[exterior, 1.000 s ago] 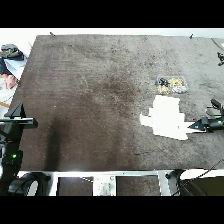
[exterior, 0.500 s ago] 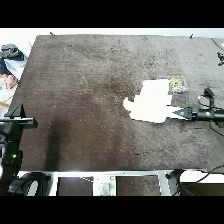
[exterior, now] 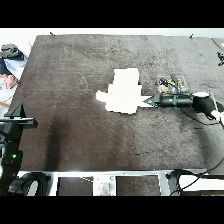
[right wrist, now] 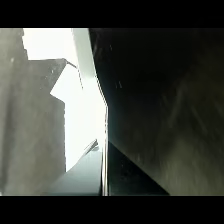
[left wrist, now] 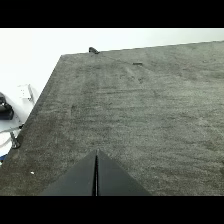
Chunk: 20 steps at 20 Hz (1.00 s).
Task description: Fold the box and place the chain.
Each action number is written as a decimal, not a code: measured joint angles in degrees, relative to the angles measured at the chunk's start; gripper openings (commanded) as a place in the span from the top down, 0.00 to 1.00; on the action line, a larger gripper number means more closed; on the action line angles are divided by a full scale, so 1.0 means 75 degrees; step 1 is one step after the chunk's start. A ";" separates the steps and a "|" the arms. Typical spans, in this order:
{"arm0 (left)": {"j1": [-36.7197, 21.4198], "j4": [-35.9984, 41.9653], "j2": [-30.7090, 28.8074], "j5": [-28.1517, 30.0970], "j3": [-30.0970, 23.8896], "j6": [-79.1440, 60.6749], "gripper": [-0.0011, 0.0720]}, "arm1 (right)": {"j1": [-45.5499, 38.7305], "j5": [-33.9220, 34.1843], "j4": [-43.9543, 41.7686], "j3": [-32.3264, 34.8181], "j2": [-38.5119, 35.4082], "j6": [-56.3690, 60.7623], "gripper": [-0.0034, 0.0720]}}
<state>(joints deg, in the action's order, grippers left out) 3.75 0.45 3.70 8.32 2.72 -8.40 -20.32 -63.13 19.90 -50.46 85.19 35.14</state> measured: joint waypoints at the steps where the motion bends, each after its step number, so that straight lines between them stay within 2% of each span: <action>1: 0.0000 0.0000 0.0000 -0.0003 0.0000 0.0000 0.97 | 0.0280 0.0201 -0.0023 -0.0184 0.0128 0.0055 0.97; 5: 0.0000 -0.0003 0.0000 -0.0294 0.0000 0.0000 0.96 | 0.1046 0.0580 -0.0020 -0.0833 0.0758 0.0198 0.97; 6: -0.0003 -0.0006 0.0000 -0.0423 0.0000 -0.0003 0.76 | 0.1207 0.0650 -0.0015 -0.0962 0.0909 0.0204 0.97; 7: -0.0003 -0.0006 0.0000 -0.0577 0.0000 -0.0017 0.29 | 0.1364 0.0697 0.0044 -0.1093 0.1058 0.0210 0.97; 8: 0.0000 -0.0012 0.0000 -0.0764 0.0000 -0.0032 0.15 | 0.1504 0.0761 0.0096 -0.1221 0.1201 0.0192 0.97; 15: 0.0003 -0.0038 0.0216 -0.2241 0.0122 -0.0251 0.15 | 0.2020 0.0915 0.0245 -0.1801 0.1781 -0.0026 0.97; 18: 0.0003 -0.0026 0.1139 -0.2617 0.0682 -0.0172 0.15 | 0.2060 0.1003 0.0259 -0.1848 0.1824 -0.0055 0.97; 20: 0.0003 -0.0012 0.2224 -0.2774 0.1314 -0.0038 0.15 | 0.2066 0.1035 0.0262 -0.1862 0.1836 -0.0061 0.97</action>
<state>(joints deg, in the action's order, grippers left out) 3.77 0.36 20.38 -12.49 12.58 -8.69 -4.82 -55.37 21.87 -64.42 98.96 34.68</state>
